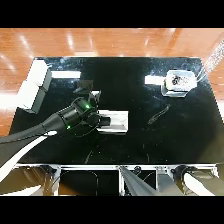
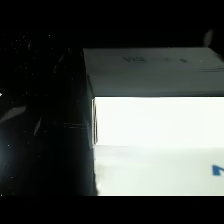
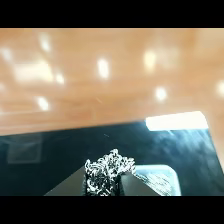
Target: Fold the box and place the chain.
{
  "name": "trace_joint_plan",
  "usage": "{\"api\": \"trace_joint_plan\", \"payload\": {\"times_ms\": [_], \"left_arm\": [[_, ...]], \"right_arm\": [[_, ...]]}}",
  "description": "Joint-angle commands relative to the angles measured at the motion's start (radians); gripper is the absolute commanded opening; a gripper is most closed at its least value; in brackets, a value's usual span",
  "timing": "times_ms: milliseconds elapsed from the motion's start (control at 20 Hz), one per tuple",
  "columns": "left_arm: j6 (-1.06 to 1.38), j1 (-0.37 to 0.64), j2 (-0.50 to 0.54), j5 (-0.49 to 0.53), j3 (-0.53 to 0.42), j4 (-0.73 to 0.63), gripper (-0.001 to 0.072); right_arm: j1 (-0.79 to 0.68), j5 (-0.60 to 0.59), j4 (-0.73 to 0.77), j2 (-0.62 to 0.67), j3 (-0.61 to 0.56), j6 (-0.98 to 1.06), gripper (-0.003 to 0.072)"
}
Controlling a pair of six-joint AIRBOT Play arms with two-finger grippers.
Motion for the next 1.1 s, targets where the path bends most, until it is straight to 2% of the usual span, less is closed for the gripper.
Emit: {"api": "trace_joint_plan", "payload": {"times_ms": [0,250,500,800,1050], "left_arm": [[0.000,0.000,0.000,0.006,0.000,-0.002,0.0018],[0.000,0.000,0.000,0.006,0.000,-0.011,0.0018],[0.000,0.000,0.000,0.005,0.000,-0.012,0.0018],[0.000,0.000,0.000,0.005,0.000,-0.013,0.0018],[0.000,0.000,0.000,0.005,0.000,-0.012,0.0018]], "right_arm": [[0.112,0.010,0.006,0.095,0.004,-0.018,0.0026],[0.344,0.155,0.014,0.142,0.003,0.003,0.0026],[0.540,0.252,0.165,0.140,-0.038,0.015,0.0027],[0.589,0.262,0.308,0.109,-0.089,0.015,0.0027],[0.589,0.185,0.487,0.053,-0.183,-0.037,0.0027]]}}
